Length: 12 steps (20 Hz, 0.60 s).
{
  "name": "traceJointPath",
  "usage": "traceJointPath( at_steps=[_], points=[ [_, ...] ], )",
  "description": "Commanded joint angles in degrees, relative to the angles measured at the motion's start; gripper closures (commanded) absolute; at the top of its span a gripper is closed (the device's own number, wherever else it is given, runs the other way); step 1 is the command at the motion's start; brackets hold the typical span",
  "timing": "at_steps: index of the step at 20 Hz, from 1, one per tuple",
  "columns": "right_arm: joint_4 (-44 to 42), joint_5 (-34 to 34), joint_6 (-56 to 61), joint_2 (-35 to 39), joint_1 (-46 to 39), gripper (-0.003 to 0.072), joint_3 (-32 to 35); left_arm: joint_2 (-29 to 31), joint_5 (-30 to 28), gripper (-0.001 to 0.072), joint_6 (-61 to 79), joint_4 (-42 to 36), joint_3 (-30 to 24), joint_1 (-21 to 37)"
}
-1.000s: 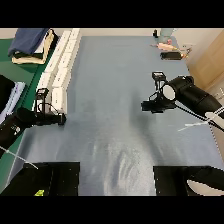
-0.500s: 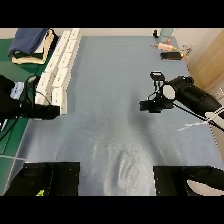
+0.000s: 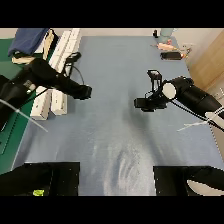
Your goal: Fold the box.
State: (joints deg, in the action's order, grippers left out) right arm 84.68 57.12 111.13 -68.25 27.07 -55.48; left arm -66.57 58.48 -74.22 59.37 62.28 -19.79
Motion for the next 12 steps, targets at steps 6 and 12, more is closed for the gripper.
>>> traceJointPath(
  at_steps=[6,12],
  points=[
    [-1.01,-0.42,-0.17,0.00,0.04,0.0683,-0.02,-8.81,-4.24,0.0692,-0.42,-0.50,2.67,-8.04],
    [-1.01,-0.42,-0.17,0.00,0.04,0.0683,-0.02,-8.81,-4.28,0.0693,-0.42,-0.50,2.67,-8.04]
  ],
)
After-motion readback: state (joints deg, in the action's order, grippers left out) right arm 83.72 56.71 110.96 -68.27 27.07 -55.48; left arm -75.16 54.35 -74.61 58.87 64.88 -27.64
